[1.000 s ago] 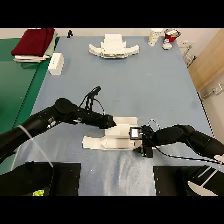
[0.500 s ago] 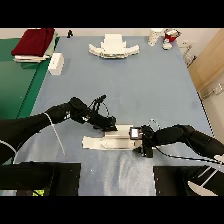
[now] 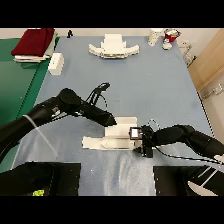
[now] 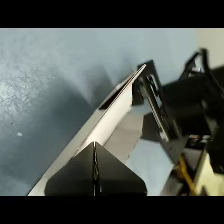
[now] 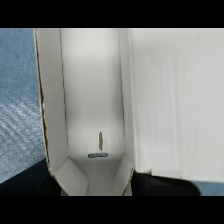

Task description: Fold the box.

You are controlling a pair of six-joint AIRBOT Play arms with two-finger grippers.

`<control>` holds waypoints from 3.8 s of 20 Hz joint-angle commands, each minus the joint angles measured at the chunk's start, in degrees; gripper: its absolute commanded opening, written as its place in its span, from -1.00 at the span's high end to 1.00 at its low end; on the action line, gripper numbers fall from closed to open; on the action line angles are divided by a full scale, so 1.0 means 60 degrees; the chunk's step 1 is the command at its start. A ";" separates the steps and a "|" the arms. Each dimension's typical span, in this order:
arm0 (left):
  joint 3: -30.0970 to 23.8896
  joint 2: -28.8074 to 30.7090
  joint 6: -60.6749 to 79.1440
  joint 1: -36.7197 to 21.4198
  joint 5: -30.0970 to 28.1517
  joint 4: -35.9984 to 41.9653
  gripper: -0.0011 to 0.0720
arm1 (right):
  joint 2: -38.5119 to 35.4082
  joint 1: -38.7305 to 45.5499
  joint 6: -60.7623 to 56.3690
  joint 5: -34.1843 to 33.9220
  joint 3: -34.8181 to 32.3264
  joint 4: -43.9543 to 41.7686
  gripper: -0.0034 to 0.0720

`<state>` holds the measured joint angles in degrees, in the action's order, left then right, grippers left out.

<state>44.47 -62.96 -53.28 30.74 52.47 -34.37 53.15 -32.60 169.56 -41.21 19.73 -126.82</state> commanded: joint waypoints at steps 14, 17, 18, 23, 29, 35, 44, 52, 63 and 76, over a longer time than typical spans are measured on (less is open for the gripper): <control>-0.3202 0.4623 0.3796 0.1497 -0.1479 -0.4226 -0.83 | 0.0000 -0.0004 -0.0004 0.0004 0.0011 0.0000 -0.18; -0.3774 0.3840 0.5552 0.1410 -0.2098 -0.3100 -0.83 | 0.0000 -0.0004 -0.0004 0.0004 0.0011 0.0000 -0.18; -0.3807 0.3468 0.6043 0.1410 -0.2073 -0.2878 -0.83 | 0.0000 -0.0004 -0.0004 0.0004 0.0011 0.0000 -0.18; -0.3799 0.2080 0.6976 0.1410 -0.2586 -0.2120 -0.82 | 0.0000 -0.0004 -0.0004 0.0004 0.0011 0.0000 -0.18; -0.3799 0.1905 0.8499 0.1413 -0.2856 -0.1049 0.03 | 0.0000 -0.0004 -0.0004 0.0004 0.0011 0.0000 -0.18; -0.3799 0.1851 0.9165 0.1432 -0.2914 0.0044 0.85 | 0.0000 -0.0004 -0.0004 0.0004 0.0011 0.0000 -0.18; -0.3803 0.1311 0.9905 0.1432 -0.2881 0.1024 -0.16 | 0.0000 -0.0004 -0.0004 0.0004 0.0011 0.0000 -0.18; -0.3727 0.1446 0.8652 0.1410 -0.2718 -0.0015 0.93 | 0.0000 -0.0004 -0.0004 0.0004 0.0011 0.0000 -0.18; -0.2929 0.4860 -0.5249 0.0896 0.0539 -0.7807 0.93 | 0.0000 -0.0004 -0.0004 0.0004 0.0011 0.0000 -0.18; -0.4368 0.3923 -0.6448 -0.0532 -0.0827 -0.3858 0.94 | 0.0000 -0.0004 -0.0004 0.0004 0.0011 0.0022 -0.18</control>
<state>20.01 -36.23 -92.79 24.14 53.06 -65.14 53.19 -32.60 169.53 -41.19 19.75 -126.78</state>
